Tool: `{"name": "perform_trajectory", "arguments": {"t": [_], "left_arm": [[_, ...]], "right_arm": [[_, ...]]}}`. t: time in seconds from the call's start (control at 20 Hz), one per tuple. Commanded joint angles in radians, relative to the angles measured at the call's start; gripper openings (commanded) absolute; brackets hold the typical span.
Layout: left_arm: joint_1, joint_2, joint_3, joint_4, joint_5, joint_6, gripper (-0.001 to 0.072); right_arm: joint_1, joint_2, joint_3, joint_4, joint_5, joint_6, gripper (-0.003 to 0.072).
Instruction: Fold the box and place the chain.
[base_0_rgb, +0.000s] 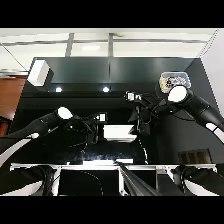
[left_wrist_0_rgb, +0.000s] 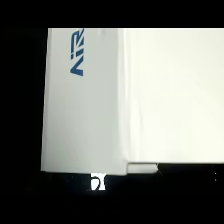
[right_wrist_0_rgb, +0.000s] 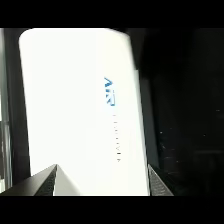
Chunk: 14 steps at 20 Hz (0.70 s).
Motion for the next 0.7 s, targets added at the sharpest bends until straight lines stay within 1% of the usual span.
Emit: {"name": "perform_trajectory", "arguments": {"t": [0.0, 0.35, 0.5, 0.55, 0.6, 0.65], "left_arm": [[0.0, 0.0, 0.0, 0.0, -0.001, 0.0, 0.0295], [0.0, 0.0, 0.0, 0.0, -0.001, 0.0, 0.0295], [0.0, 0.0, 0.0, 0.0, -0.001, 0.0, 0.0295], [0.0, 0.0, 0.0, 0.0, -0.001, 0.0, 0.0295], [0.0, 0.0, 0.0, 0.0, -0.001, 0.0, 0.0295], [0.0, 0.0, 0.0, 0.0, -0.001, 0.0, 0.0295]], "right_arm": [[0.027, 0.0, -0.008, -0.041, 0.008, 0.005, 0.0662], [0.037, 0.001, -0.029, -0.07, -0.017, 0.061, 0.0662], [0.061, 0.0, -0.029, -0.104, -0.056, 0.099, 0.0661], [0.066, 0.0, -0.029, -0.108, -0.066, 0.107, 0.0646], [0.065, 0.001, -0.028, -0.097, -0.067, 0.11, 0.0509], [0.064, 0.002, -0.028, -0.085, -0.067, 0.11, 0.0478]]}}
